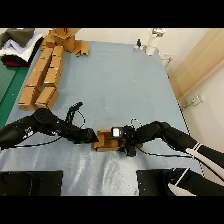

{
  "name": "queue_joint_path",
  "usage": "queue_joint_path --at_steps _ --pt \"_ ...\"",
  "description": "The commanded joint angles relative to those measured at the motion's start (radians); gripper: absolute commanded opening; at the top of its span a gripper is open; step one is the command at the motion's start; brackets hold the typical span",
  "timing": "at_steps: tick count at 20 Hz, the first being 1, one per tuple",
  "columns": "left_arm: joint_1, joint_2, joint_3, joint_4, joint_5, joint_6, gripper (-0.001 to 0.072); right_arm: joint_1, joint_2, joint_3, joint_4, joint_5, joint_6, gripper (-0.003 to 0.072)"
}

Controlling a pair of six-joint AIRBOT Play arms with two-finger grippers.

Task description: Fold the box.

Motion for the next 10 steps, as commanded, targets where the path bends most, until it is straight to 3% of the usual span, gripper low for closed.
queue_joint_path --at_steps 1,10 --pt "-0.019 0.001 0.002 -0.007 0.016 0.000 0.0486 0.000 0.000 0.001 0.000 0.000 0.000 0.0418" --pt "-0.035 -0.002 0.001 -0.040 0.066 -0.009 0.0487 0.000 0.000 0.001 0.000 0.000 0.000 0.0417"
